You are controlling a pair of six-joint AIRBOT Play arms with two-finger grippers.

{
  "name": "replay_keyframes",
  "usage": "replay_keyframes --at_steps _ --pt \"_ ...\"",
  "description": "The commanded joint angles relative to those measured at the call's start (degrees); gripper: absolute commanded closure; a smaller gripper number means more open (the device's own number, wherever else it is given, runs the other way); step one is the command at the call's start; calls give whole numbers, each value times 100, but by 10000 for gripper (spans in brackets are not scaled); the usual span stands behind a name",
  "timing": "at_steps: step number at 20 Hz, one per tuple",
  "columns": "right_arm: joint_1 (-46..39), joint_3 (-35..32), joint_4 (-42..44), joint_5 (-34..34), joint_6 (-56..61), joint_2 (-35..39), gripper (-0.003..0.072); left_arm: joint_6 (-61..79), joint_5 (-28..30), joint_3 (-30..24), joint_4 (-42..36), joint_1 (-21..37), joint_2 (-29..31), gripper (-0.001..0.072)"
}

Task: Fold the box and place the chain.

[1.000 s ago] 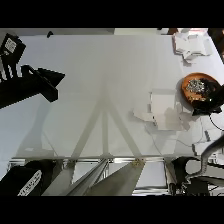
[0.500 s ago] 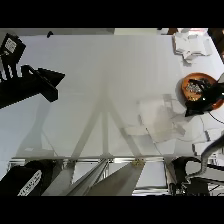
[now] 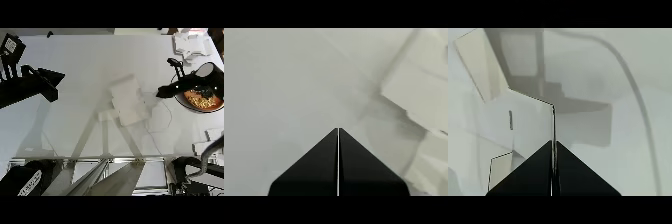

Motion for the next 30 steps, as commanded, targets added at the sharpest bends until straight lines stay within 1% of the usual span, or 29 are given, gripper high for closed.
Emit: replay_keyframes --at_steps 1,4,7,10,11,13,19,22,30 --pt "466 -157 575 -1176 -15 20 674 0 2 2 0 0 -4 695" --pt "916 -612 1038 -2299 -33 20 675 0 0 2 0 0 -4 695" --pt "1445 -1226 1172 -3488 -35 20 675 0 0 2 0 0 -4 695" --pt "1869 -1792 1423 -4492 15 20 675 0 0 2 0 0 -4 695" --pt "1963 -1904 1515 -4719 15 20 675 0 0 2 0 0 -4 695" --pt "2063 -1943 1510 -4843 11 22 675 0 0 2 0 0 -4 695" --pt "2059 -1943 1508 -4822 9 22 674 0 0 2 0 0 -4 695" --pt "2059 -1943 1480 -4701 7 22 674 0 0 2 0 0 -4 695" --pt "2059 -1943 1440 -4708 9 20 671 0 0 2 0 0 -4 695"
